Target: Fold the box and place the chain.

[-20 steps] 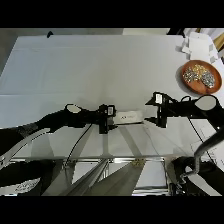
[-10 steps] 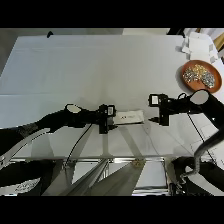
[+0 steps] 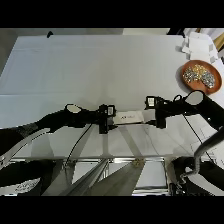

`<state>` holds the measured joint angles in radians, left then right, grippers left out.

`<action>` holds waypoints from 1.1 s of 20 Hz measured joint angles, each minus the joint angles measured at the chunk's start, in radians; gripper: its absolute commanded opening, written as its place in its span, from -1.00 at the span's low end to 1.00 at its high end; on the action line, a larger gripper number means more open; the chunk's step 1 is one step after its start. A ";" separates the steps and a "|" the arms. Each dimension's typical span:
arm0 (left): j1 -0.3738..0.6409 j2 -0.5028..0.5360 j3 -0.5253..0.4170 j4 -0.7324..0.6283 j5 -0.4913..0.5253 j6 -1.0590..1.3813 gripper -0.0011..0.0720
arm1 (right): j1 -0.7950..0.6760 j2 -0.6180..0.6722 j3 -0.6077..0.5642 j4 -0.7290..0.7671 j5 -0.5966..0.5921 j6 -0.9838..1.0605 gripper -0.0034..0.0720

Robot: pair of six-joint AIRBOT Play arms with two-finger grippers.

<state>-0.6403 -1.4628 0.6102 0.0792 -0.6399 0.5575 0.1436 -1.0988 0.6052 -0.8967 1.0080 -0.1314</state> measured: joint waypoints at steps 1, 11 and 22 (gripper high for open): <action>0.000 0.000 0.000 0.000 0.000 0.000 -0.60 | 0.003 0.004 0.000 -0.006 -0.001 0.000 0.94; 0.000 0.000 0.000 0.000 0.000 0.000 -0.60 | 0.128 0.068 0.031 -0.200 0.020 0.193 0.95; 0.000 0.000 0.000 0.000 0.000 0.000 -0.60 | 0.293 0.007 0.134 -0.242 -0.031 0.324 0.95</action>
